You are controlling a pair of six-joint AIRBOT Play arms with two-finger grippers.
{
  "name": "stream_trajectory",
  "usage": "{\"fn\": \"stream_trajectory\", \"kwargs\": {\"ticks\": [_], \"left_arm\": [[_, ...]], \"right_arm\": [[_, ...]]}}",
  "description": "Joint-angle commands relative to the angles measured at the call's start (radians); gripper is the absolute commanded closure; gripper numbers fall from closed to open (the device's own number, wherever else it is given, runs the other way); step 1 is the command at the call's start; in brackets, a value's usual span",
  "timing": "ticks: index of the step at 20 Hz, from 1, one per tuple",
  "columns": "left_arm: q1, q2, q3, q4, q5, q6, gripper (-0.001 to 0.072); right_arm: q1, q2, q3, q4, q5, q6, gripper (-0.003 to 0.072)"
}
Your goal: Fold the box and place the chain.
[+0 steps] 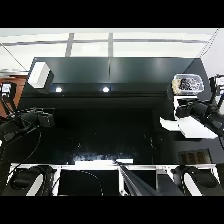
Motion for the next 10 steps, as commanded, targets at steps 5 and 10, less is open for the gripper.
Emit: {"fn": "stream_trajectory", "kwargs": {"ticks": [5, 10], "left_arm": [[0.0, 0.001, -0.001, -0.026, 0.143, -0.002, 0.0678], [-0.001, -0.061, -0.032, -0.145, 0.379, -0.002, 0.0678]], "right_arm": [[0.001, 0.001, -0.001, 0.053, -0.002, 0.001, 0.0665], [0.001, 0.0, -0.001, 0.265, -0.044, 0.0, 0.0665]]}}
